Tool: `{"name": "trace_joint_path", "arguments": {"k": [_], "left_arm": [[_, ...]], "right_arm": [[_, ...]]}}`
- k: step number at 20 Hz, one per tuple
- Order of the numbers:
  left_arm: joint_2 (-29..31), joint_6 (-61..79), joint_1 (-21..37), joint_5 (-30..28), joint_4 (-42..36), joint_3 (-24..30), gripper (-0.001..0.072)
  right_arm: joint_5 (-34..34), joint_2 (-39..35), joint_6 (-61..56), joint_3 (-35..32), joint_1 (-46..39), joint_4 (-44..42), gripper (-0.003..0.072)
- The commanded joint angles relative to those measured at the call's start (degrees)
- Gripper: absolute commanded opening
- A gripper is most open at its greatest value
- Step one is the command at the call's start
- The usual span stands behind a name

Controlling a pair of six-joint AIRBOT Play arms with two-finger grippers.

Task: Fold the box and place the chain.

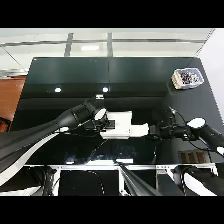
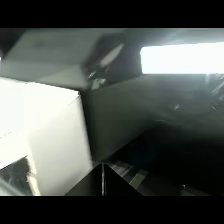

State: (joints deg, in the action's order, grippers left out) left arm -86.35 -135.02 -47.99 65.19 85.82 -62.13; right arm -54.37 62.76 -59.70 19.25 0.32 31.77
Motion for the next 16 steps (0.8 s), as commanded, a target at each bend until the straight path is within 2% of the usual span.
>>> {"name": "trace_joint_path", "arguments": {"k": [1,3,6,7,8,9,10,13,16], "left_arm": [[0.02,0.0,-0.02,-0.13,0.02,0.0,0.0027],[0.02,0.0,-0.02,-0.13,0.02,0.0,0.0027],[0.02,0.0,-0.02,-0.11,0.02,0.0,0.0027],[0.02,0.0,-0.02,-0.09,0.02,0.0,0.0027],[0.02,0.0,-0.02,-0.11,0.02,0.0,0.0027],[0.02,0.0,-0.02,-0.11,0.02,0.0,0.0027],[0.02,0.0,-0.02,-0.11,0.02,0.0,0.0027],[0.02,0.0,-0.02,-0.11,0.02,0.0,0.0027],[0.02,0.0,-0.02,-0.13,0.04,0.0,0.0027]], "right_arm": [[1.25,2.64,1.75,0.98,4.76,-3.41,0.0015],[0.55,2.8,7.93,2.27,5.07,-4.59,0.0015],[-2.69,2.8,9.18,6.1,5.05,-4.26,0.0017],[-3.61,2.8,9.05,7.23,5.05,-4.31,0.0149],[-4.24,2.8,8.48,8.09,5.05,-4.28,0.0411],[-4.9,2.8,8.15,8.72,5.05,-4.28,0.0628],[-5.73,2.8,7.54,8.96,5.07,-4.31,0.0655],[-7.5,2.8,5.95,8.98,5.55,-6.08,0.0655],[-4.92,2.8,4.42,9.03,8.46,-9.6,0.0641]]}}
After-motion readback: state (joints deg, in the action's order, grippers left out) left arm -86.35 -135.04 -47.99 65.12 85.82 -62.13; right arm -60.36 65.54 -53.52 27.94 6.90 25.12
